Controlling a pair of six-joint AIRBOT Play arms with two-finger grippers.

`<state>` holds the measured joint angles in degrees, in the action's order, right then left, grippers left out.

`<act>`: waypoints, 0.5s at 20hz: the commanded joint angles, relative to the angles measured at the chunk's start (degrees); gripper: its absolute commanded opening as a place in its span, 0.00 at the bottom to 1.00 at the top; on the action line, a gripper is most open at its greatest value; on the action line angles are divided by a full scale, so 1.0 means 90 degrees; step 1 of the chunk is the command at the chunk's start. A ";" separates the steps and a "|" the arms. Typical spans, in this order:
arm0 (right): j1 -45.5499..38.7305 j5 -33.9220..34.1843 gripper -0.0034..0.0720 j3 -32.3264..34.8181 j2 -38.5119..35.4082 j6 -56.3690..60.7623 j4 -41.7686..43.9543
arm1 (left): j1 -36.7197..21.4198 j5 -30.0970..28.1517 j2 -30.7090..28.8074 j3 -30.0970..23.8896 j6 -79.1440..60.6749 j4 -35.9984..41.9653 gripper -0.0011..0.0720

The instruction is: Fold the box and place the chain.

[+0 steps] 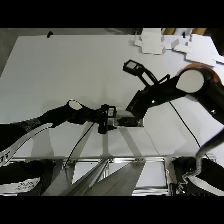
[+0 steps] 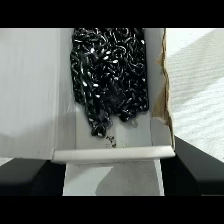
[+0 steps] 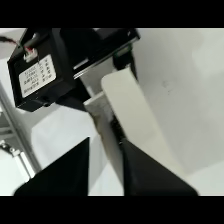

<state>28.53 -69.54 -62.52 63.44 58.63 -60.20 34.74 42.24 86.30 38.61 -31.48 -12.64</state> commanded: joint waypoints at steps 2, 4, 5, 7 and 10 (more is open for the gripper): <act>-0.0612 -0.0233 0.07 -0.0495 0.0559 -0.1258 0.0170 | -0.0002 0.0000 -0.0002 -0.0002 -0.0002 -0.0005 0.22; -0.0515 -0.0243 0.07 -0.0435 0.1005 -0.1899 0.0321 | -0.0002 0.0000 -0.0002 -0.0002 -0.0002 -0.0002 0.22; -0.0389 -0.0002 0.07 -0.0345 0.1122 -0.2285 0.0471 | 0.0000 -0.0002 -0.0002 -0.0002 0.0000 -0.0002 0.22; -0.0136 0.0821 0.07 -0.0002 0.1166 -0.2829 0.0559 | -0.0002 -0.0002 0.0000 -0.0002 -0.0002 -0.0002 0.22; -0.0036 0.1013 0.07 0.0491 0.1158 -0.2941 0.0488 | 0.0000 -0.0002 -0.0002 -0.0002 -0.0002 -0.0002 0.22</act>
